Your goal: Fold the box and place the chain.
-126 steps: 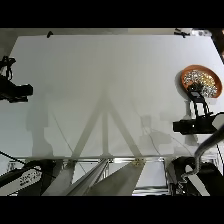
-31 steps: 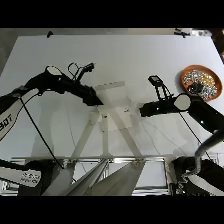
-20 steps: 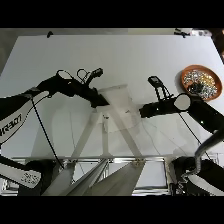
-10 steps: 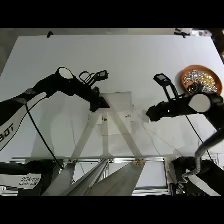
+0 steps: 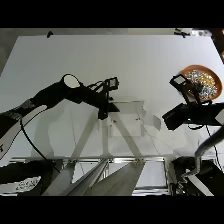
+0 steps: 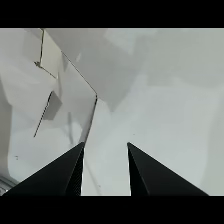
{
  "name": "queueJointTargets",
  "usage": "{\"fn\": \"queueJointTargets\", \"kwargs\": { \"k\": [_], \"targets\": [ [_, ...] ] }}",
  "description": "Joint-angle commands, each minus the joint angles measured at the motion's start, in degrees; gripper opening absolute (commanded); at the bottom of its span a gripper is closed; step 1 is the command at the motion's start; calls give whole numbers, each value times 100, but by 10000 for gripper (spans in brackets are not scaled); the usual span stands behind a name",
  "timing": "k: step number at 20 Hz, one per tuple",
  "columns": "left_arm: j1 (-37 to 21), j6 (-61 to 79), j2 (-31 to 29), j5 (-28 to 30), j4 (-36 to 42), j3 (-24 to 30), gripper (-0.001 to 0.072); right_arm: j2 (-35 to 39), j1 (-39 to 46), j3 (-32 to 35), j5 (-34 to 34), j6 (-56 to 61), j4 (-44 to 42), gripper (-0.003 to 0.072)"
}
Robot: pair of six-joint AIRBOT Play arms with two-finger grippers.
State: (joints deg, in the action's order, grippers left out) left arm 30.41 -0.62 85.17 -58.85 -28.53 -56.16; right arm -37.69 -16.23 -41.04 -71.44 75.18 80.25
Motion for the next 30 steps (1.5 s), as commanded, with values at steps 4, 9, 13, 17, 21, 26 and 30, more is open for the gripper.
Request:
{"fn": "queueJointTargets", "kwargs": {
  "k": [4, 9, 13, 17, 21, 26, 30],
  "targets": [
    [52, 752, 398, 337, 59, 247, 3, 83, 4, -2, 273, 4, 28, 307],
    [76, 901, 573, 581, 22, 245, 3, 74, 4, -2, 341, 2, 9, 307],
    [81, 962, 573, 776, 61, 245, 4, 74, 4, -2, 343, 2, 9, 307],
    [81, 955, 575, 896, 63, 245, 5, 74, 4, -2, 354, 0, 11, 307],
    [79, 953, 601, 894, 63, 245, 5, 74, 4, -2, 354, -2, 13, 307],
    [79, 916, 695, 872, 105, 245, 5, 74, 4, -2, 352, -2, 13, 307],
    [76, 916, 695, 855, 105, 245, 6, 74, 4, -2, 348, -22, 11, 307]
  ]
}}
